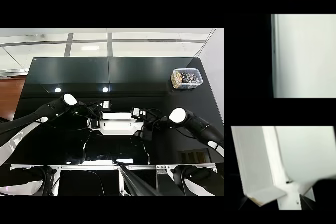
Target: Fold the box and place the chain.
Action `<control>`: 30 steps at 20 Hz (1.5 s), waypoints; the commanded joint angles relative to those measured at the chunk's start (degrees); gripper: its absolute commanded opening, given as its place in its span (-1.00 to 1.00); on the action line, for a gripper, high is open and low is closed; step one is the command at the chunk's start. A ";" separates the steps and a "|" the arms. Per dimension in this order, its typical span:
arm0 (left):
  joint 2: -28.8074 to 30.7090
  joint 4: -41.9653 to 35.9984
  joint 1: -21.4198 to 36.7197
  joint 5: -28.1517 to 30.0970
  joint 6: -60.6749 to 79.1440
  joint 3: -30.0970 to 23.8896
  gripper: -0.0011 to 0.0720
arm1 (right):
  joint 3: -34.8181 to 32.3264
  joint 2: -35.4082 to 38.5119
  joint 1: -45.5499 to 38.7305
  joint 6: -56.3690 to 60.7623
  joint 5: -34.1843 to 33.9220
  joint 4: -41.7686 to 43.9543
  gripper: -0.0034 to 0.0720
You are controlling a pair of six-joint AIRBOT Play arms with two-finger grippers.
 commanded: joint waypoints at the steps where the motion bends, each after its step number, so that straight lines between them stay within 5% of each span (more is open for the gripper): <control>1: -0.02 0.00 0.04 -0.26 0.00 0.04 -0.90 | -0.48 0.39 2.62 2.03 -7.85 6.51 1.00; 6: -0.02 0.00 0.04 -0.20 0.00 0.04 -0.90 | 2.25 4.59 2.49 0.37 -10.64 -2.36 1.00; 11: -0.02 0.00 0.04 -0.22 0.00 0.04 -0.90 | 2.08 3.28 2.49 -1.88 -8.94 -2.51 1.00; 17: -0.02 0.00 0.02 -1.27 0.02 0.04 -0.90 | 2.10 -0.11 -1.05 -12.44 -8.87 5.05 1.00; 21: -0.04 0.00 0.02 -1.07 0.00 0.04 -0.90 | 2.10 -4.50 -4.74 -26.47 -1.38 17.27 1.00; 30: -0.04 0.00 0.02 -1.09 0.00 0.04 -0.90 | 2.08 -8.35 -3.45 -28.57 -0.74 12.13 1.00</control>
